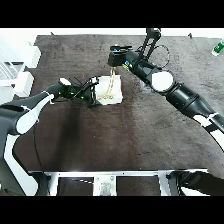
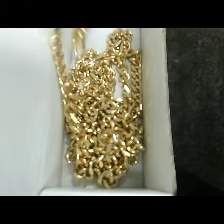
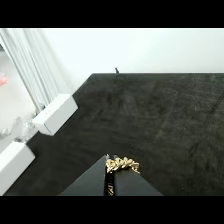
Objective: Fold the box and place the chain.
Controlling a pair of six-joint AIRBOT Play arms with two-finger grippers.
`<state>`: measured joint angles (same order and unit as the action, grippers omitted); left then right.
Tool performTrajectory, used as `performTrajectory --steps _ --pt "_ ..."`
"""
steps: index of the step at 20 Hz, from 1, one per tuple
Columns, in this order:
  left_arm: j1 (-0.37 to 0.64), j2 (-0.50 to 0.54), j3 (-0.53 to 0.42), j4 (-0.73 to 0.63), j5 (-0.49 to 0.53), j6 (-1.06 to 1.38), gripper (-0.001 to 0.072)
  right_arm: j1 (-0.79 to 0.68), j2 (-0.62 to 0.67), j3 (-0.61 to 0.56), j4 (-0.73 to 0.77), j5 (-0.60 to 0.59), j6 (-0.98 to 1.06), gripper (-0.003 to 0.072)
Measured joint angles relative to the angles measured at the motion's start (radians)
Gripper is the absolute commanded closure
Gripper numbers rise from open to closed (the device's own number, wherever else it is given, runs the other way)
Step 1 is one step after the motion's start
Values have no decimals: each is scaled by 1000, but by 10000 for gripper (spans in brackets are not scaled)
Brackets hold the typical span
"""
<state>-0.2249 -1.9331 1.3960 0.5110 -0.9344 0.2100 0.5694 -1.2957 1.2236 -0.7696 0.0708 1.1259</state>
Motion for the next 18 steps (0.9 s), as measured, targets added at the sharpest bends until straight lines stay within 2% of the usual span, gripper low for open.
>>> performTrajectory --steps 6,13,14,15,16,18 --pt "0 0 0 0 0 0 243 -7 -77 -74 1 81 16 679" --pt "0 0 0 0 0 0 243 -52 -226 -166 2 127 68 676" --pt "0 0 0 0 0 0 243 -58 -233 -169 2 129 68 645" --pt "0 0 0 0 0 0 243 -63 -238 -172 2 131 68 332" --pt "0 0 0 0 0 0 243 -68 -240 -174 2 134 68 132" --pt "0 0 0 0 0 0 243 -73 -238 -176 1 136 68 132"
